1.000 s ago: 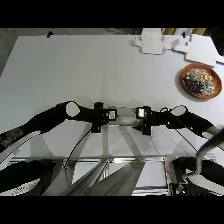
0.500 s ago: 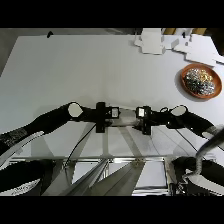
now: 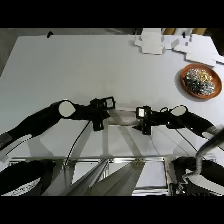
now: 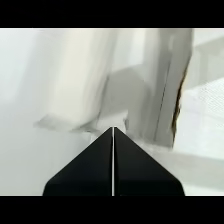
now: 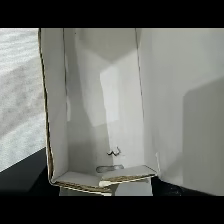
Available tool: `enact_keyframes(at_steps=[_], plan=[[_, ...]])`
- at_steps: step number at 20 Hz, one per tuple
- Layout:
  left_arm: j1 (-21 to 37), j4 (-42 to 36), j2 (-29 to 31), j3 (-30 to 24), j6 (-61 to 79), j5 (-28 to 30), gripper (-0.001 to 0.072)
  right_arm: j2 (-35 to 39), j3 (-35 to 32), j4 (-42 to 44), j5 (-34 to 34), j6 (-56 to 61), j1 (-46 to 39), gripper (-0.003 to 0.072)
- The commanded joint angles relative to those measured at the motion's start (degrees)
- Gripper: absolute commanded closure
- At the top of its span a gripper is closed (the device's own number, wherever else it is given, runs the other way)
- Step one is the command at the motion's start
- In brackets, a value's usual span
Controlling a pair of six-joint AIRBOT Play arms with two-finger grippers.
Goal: Fold the box and place the chain.
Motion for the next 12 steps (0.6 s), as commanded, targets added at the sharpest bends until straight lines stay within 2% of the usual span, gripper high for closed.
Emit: enact_keyframes(at_steps=[1,4,6,9,12], plan=[[3.63,11.80,6.01,0.00,-28.13,-6.34,0.0705,0.04,0.00,0.02,0.02,0.11,0.02,0.0387],[7.21,19.19,7.63,-0.04,-47.78,-10.03,0.0705,0.04,0.00,0.02,0.02,0.09,0.02,0.0387],[9.35,21.03,6.91,-0.63,-56.08,-10.34,0.0705,0.04,0.00,0.02,0.02,0.09,0.02,0.0387],[10.29,19.71,2.78,-0.96,-63.34,-10.32,0.0705,0.04,0.00,0.02,0.04,0.09,0.02,0.0387],[9.99,13.51,-4.02,-0.94,-64.26,-10.14,0.0704,0.04,0.00,0.02,0.02,0.09,0.02,0.0387]])
